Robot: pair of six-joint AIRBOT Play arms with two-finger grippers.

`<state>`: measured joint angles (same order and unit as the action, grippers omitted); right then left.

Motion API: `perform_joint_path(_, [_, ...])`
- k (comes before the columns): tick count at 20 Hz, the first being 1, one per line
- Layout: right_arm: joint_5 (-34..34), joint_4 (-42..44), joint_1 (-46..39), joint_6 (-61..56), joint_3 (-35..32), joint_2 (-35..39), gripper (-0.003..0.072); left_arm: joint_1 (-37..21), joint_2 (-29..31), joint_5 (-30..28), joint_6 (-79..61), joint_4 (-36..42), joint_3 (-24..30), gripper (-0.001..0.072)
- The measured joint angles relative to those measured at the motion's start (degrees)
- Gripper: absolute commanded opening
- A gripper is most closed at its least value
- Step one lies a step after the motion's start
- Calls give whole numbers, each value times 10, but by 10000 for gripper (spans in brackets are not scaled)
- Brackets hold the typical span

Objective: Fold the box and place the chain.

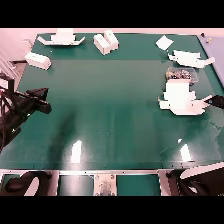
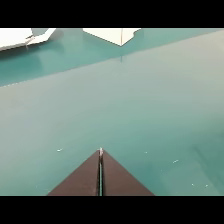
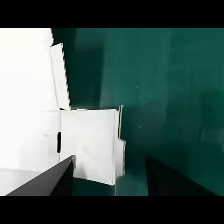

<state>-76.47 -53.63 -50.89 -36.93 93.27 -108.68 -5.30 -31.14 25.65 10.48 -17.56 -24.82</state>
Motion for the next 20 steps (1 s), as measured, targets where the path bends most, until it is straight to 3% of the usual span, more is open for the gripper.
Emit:
perform_joint_path(12, [6, 40, 4, 68, 2, -31, 487, 0, 0, -1, 0, 0, 0, 22])
perform_joint_path(17, [6, 48, 4, 75, 3, -45, 431, 0, 0, 0, 1, 0, 0, 22])
perform_joint_path(20, [5, 51, 4, 76, 3, -51, 349, 0, 0, 0, 1, 0, 0, 22])
